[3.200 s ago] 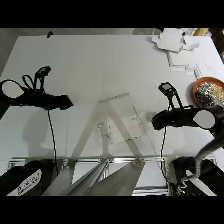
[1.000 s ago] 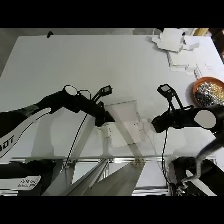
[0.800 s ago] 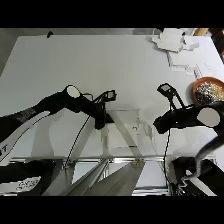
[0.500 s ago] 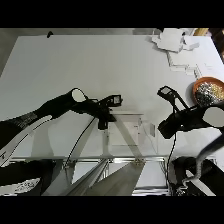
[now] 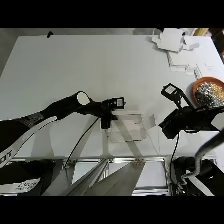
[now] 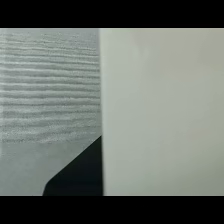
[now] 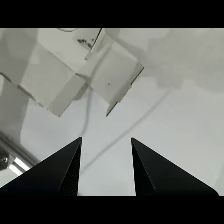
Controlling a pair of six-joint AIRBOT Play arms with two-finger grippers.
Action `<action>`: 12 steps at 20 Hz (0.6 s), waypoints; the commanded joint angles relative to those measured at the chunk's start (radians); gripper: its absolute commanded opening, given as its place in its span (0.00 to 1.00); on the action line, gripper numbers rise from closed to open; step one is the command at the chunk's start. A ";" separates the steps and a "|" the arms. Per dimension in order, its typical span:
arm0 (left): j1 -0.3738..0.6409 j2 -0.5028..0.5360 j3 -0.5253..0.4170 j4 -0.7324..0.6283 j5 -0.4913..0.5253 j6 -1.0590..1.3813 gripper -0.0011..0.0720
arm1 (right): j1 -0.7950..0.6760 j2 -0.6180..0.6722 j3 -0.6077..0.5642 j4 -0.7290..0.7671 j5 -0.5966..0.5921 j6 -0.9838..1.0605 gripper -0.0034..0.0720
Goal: Fold the box and place the chain.
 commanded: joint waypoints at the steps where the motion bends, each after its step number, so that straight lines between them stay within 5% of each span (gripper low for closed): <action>1: -0.002 -0.019 0.000 0.004 0.010 0.014 0.03 | 0.001 0.003 0.000 0.002 -0.031 -0.008 0.49; 12: -0.002 -0.019 0.000 0.007 0.038 0.017 0.03 | 0.001 0.003 0.000 0.002 -0.044 -0.008 0.49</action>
